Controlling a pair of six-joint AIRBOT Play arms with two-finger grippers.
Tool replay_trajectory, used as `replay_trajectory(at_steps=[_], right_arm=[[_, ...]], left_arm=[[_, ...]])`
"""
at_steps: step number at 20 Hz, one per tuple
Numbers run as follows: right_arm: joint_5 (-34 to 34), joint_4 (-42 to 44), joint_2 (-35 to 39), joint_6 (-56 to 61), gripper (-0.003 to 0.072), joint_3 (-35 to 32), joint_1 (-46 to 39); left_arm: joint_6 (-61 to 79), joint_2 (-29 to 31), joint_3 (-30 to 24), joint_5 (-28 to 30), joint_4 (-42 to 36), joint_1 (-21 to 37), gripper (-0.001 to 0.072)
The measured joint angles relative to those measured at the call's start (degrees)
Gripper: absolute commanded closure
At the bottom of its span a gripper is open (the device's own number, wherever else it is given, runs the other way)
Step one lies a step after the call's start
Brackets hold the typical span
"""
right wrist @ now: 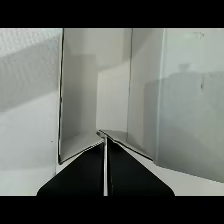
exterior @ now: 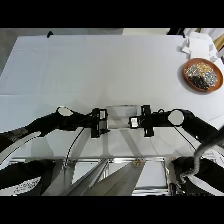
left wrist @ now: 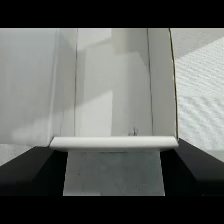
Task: Fold the box and place the chain.
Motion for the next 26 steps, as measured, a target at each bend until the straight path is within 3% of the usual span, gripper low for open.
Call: replay_trajectory(at_steps=[3,8,9,12,19,26], right_arm=[[-0.39,1.11,0.00,0.00,0.0331,0.00,0.20],[-0.74,2.14,0.00,0.00,0.0330,-0.02,0.26],[-0.79,2.27,0.00,0.00,0.0358,-0.02,0.26],[-0.76,2.12,0.50,0.31,0.0666,-0.04,0.26],[8.48,-3.04,10.38,14.47,0.0671,-0.02,-6.40],[18.27,-5.46,17.00,63.14,0.0672,1.44,-21.88]], left_arm=[[0.02,0.00,0.00,-0.02,0.00,0.00,0.0440],[0.00,0.00,0.00,-0.02,0.00,0.00,0.0440],[0.00,0.00,0.00,-0.02,0.00,0.00,0.0440],[0.00,0.00,0.00,-0.02,0.00,0.00,0.0440],[-0.02,0.00,0.00,0.00,0.00,0.00,0.0440],[-0.02,0.00,0.00,0.00,0.00,0.00,0.0440]])
